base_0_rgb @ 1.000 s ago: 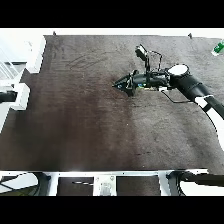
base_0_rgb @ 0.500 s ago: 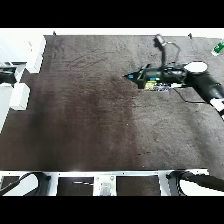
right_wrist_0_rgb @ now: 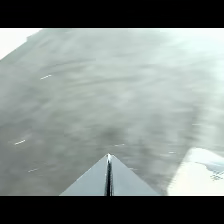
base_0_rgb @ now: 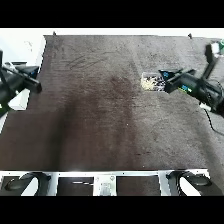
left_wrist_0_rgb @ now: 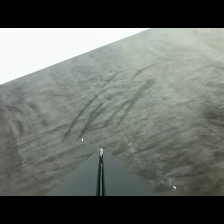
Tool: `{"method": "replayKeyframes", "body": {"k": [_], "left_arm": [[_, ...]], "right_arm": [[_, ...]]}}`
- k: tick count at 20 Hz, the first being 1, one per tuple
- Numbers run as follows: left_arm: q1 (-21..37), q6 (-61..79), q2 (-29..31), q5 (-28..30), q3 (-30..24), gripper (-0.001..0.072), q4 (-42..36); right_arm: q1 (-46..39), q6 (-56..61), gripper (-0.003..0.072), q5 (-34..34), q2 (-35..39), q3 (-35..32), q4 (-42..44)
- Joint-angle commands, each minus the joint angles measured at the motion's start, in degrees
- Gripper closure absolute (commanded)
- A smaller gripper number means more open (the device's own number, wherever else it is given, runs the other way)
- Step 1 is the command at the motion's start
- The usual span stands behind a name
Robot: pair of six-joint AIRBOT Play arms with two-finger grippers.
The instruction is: Fold the box and place the chain.
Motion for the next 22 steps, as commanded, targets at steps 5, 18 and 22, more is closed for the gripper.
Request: {"method": "replayKeyframes", "body": {"k": [5, 18, 22], "left_arm": [[-6.5, 7.3, 22.8, 5.8, -22.0, 0.0696, -8.2], [-6.4, 7.1, 29.0, 6.3, -27.8, 0.0689, -8.1], [-6.4, 7.1, 29.0, 6.3, -27.9, 0.0689, -8.1]], "right_arm": [[-0.8, -0.3, 0.0677, -24.2, 26.4, -22.6, -0.1], [-0.8, -0.2, 0.0675, -33.0, 41.7, -35.5, -0.1], [-0.8, -0.2, 0.0675, -33.0, 41.7, -35.5, -0.1]]}}
